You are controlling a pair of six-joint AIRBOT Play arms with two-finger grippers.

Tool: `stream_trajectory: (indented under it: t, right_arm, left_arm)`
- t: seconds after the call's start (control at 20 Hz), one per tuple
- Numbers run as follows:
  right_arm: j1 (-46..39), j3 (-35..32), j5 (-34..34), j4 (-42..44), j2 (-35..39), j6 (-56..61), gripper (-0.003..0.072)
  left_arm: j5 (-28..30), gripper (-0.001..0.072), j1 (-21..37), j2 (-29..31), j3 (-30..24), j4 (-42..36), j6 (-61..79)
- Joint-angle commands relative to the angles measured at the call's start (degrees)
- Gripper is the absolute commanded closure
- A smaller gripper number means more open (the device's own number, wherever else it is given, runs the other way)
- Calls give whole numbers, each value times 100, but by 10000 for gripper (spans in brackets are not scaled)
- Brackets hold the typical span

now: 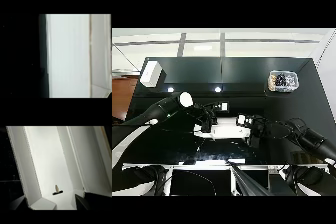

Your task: Fold the box and place the chain.

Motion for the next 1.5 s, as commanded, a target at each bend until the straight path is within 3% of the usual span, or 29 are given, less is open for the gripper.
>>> stream_trajectory:
  t: [0.0,0.25,0.4,0.65,1.1,1.45]
  right_arm:
    - [2,7,133,-284,109,37,-9]
    - [2,7,247,-264,247,37,-10]
    - [-17,4,717,-219,177,24,-10]
    - [-46,4,942,573,-199,-938,-10]
    - [-127,0,227,1156,-205,-1180,-10]
    - [-103,-205,308,1235,-605,-1508,-10]
  left_arm:
    - [0,677,0,-4,7,2,2]
    - [50,679,0,-4,7,4,4]
    - [164,679,-15,-4,7,4,4]
    - [240,679,-17,-4,7,4,4]
    - [240,679,-17,2,11,4,4]
    - [219,679,-15,2,17,31,4]
